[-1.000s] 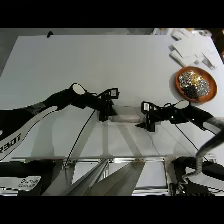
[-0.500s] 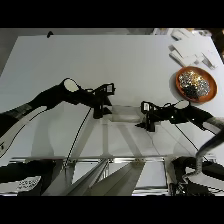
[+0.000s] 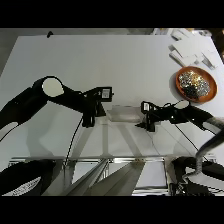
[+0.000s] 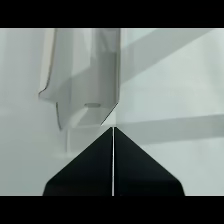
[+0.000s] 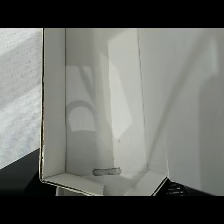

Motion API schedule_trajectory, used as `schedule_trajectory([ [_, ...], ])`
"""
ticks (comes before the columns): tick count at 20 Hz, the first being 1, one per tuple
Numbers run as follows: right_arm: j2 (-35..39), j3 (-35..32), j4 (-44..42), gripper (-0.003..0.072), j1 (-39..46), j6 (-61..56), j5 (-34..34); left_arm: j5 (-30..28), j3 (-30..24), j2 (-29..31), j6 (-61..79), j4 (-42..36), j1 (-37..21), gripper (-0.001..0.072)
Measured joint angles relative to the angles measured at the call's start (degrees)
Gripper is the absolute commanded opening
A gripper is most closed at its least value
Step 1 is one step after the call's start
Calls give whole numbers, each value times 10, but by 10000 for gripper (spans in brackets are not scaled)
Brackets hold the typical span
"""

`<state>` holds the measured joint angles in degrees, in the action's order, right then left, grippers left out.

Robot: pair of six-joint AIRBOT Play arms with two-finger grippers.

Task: Fold the box and place the chain.

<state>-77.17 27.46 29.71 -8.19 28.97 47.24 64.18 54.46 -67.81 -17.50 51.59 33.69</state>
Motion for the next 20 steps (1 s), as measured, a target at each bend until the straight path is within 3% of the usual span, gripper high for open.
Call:
schedule_trajectory([
  [4, 0, 0, 0, 396, 0, 0, 0, -80, 0, -25, -15, -27, 48, 10],
  [12, 0, 0, 0, 396, 0, 0, 0, -315, 0, -152, -20, -200, 74, 7],
  [16, 0, 0, 0, 396, 0, 0, 1, -356, 0, -202, -19, -250, 76, 7],
  [20, 0, 0, 0, 396, 0, 0, 1, -354, 0, -221, -18, -276, 76, 10],
])
